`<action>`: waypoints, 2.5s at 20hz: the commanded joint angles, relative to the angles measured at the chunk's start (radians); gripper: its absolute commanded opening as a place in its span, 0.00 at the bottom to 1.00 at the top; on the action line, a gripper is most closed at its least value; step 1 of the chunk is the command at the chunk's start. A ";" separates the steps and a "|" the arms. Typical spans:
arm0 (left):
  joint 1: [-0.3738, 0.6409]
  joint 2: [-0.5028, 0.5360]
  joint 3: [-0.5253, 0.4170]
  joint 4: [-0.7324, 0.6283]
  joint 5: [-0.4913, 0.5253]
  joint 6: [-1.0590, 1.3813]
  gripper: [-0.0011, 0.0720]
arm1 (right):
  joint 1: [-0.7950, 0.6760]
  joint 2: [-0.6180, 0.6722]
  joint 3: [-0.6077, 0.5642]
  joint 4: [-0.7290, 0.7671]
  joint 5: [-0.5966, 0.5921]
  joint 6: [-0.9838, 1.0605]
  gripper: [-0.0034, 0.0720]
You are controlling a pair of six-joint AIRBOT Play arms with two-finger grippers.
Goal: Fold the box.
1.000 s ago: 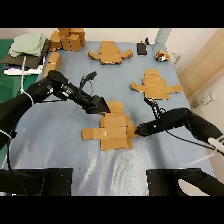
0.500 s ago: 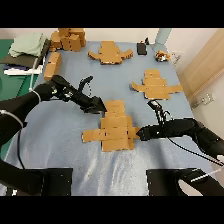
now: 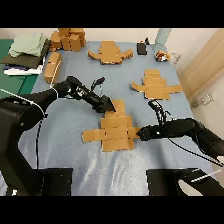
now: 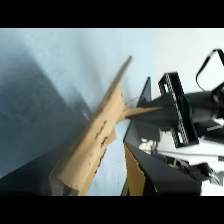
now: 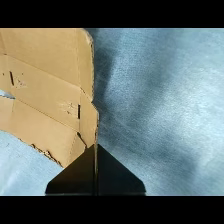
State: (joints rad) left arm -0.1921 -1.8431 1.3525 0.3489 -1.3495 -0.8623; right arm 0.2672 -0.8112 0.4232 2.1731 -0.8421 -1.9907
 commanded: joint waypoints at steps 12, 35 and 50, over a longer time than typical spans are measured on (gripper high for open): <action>-0.008 -0.027 0.024 0.043 -0.071 0.059 0.50 | 0.001 0.000 -0.001 -0.004 0.003 0.001 0.05; -0.023 -0.027 0.024 0.035 -0.053 0.109 0.04 | 0.001 0.000 -0.001 -0.023 -0.005 0.000 0.05; -0.102 0.094 -0.019 -0.004 -0.059 0.425 0.03 | -0.156 0.002 0.172 -0.274 -0.026 0.359 0.33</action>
State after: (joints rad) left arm -0.2661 -1.7840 1.3682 0.3813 -1.4151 -0.5522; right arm 0.1356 -0.8101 0.5629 1.9358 -0.8688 -1.7042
